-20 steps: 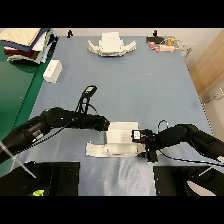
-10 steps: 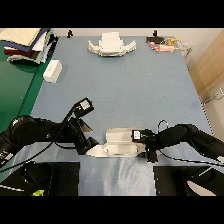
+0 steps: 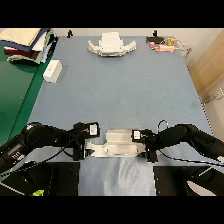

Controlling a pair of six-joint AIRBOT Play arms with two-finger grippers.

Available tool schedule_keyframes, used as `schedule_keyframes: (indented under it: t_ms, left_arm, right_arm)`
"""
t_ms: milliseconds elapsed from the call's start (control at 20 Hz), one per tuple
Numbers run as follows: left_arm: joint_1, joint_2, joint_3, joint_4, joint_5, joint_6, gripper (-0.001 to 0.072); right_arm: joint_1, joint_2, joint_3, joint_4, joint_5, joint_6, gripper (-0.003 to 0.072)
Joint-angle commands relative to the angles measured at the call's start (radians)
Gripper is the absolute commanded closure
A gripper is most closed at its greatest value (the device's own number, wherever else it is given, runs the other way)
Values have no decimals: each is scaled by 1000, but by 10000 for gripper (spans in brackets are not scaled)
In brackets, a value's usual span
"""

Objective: Fold the box.

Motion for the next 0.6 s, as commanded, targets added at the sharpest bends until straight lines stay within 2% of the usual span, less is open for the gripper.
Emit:
schedule_keyframes:
  t_ms: [0, 250, 350, 400, 500, 550]
  left_arm:
    - [0, -33, -85, -132, 72, 246, 79]
    - [-55, -138, -95, -291, 191, 359, 89]
    - [-79, -173, -95, -322, 229, 380, 368]
    - [-89, -190, -95, -333, 245, 387, 466]
    - [-105, -213, -94, -344, 272, 391, 603]
    - [-116, -222, -93, -354, 288, 393, 603]
  right_arm:
    - [0, 0, 1, 0, 0, 0, 205]
    - [0, 0, 1, 0, 0, 0, 205]
    - [0, 0, 1, 0, 0, 0, 205]
    - [0, 0, 1, 0, 0, 0, 205]
    - [0, 0, 1, 0, 0, 0, 205]
    - [0, 0, 1, 0, 0, 0, 205]
